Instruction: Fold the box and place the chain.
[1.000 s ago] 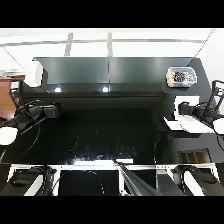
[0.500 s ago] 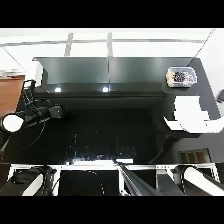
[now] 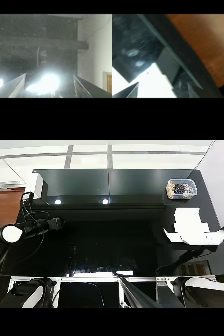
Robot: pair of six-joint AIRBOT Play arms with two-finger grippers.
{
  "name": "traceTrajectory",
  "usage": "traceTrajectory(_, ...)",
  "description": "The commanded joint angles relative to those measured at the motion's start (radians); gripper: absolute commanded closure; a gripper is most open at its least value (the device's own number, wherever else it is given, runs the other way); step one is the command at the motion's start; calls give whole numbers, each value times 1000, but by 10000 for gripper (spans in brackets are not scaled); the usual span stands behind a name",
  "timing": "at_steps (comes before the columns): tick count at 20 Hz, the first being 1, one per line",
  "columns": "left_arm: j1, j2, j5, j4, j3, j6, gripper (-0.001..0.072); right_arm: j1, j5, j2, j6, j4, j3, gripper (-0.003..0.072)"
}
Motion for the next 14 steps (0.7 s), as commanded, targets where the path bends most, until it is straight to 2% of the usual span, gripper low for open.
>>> traceTrajectory(1,0,0,-2,0,0,-1,-3,-9,65,-41,-185,139,7,-21)
traceTrajectory(2,0,0,-2,0,0,-1,-3,-6,68,-41,-185,138,8,27)
traceTrajectory(3,0,0,-2,0,0,-1,-3,-1,71,-41,-184,126,11,136)
traceTrajectory(4,0,0,-3,0,0,-1,-3,4,69,-41,-181,118,16,149)
traceTrajectory(5,0,0,-8,0,0,-1,-3,11,69,-40,-180,118,21,223)
traceTrajectory(6,0,0,-18,0,0,0,-3,19,69,-40,-171,110,23,327)
traceTrajectory(8,0,0,-40,1,0,0,-3,41,80,-40,-161,79,28,328)
traceTrajectory(9,0,0,-47,1,0,0,-3,56,91,-40,-162,56,32,413)
traceTrajectory(10,0,0,-50,1,0,1,-3,69,113,-40,-162,26,37,569)
traceTrajectory(11,0,0,-50,1,0,3,-3,84,142,-40,-171,3,43,664)
traceTrajectory(14,0,0,-50,1,0,3,-3,117,224,-28,-194,12,56,680)
